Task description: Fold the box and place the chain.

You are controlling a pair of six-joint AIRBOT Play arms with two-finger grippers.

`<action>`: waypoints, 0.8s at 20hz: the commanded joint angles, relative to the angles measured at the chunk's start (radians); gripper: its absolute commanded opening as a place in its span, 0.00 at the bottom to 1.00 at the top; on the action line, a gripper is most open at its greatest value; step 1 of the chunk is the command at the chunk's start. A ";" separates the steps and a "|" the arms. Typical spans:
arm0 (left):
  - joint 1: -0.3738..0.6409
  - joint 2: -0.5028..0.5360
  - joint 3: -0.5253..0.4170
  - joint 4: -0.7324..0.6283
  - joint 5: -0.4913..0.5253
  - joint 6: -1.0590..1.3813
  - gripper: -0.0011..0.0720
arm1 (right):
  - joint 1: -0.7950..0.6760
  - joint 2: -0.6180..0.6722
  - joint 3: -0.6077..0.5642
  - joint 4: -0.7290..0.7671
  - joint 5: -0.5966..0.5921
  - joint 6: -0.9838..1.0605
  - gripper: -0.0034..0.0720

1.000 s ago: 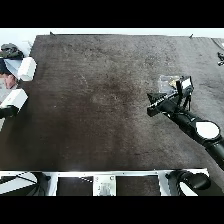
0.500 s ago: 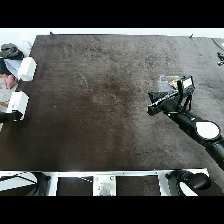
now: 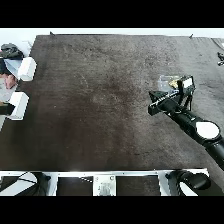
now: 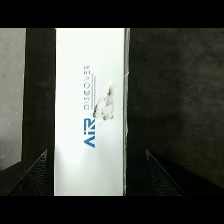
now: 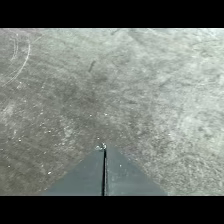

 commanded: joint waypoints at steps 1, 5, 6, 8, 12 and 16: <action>0.000 0.148 0.002 -0.151 -0.035 0.035 0.99 | 0.000 0.000 0.000 0.000 -0.036 0.000 0.04; -0.002 0.300 0.002 -0.498 -0.121 0.219 0.57 | 0.000 0.000 0.000 0.000 -0.039 0.000 0.04; -0.002 0.323 0.002 -0.579 -0.178 0.253 0.20 | 0.000 0.000 0.000 0.000 -0.039 0.000 0.04; -0.013 0.340 0.002 -0.728 -0.312 0.315 0.03 | 0.000 0.000 0.000 0.000 -0.039 0.001 0.04; -0.175 0.340 0.002 -0.800 -0.202 0.326 0.02 | 0.000 0.000 0.000 0.000 -0.039 0.001 0.04; -0.415 0.409 -0.010 -0.785 0.092 0.359 0.02 | 0.000 0.000 0.000 0.000 -0.039 0.001 0.04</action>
